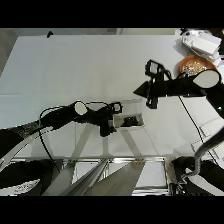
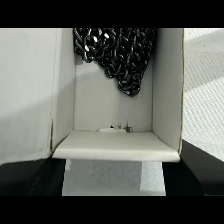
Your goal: Fold the box and place the chain.
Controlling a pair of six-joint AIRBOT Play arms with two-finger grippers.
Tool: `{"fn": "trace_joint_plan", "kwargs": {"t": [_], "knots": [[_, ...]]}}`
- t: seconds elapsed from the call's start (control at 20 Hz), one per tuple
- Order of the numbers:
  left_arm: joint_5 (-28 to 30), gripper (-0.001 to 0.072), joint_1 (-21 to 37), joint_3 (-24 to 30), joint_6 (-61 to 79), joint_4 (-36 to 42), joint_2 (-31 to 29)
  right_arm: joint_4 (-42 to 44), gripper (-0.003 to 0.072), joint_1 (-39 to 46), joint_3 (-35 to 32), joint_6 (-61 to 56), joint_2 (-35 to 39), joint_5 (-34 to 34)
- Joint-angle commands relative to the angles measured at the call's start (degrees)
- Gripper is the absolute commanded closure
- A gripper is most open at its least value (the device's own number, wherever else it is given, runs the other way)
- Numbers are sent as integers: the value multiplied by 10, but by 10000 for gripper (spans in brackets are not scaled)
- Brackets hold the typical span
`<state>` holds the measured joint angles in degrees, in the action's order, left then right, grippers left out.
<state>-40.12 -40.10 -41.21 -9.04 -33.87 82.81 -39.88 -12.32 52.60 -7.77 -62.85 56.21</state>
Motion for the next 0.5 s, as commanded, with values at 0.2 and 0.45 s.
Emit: {"fn": "trace_joint_plan", "kwargs": {"t": [0.2,0.45], "knots": [[0,376,0,0,0,0,0,47,673,31,33,-45,-182,29],[0,376,0,0,0,0,0,-40,673,28,33,-59,-184,120]]}}
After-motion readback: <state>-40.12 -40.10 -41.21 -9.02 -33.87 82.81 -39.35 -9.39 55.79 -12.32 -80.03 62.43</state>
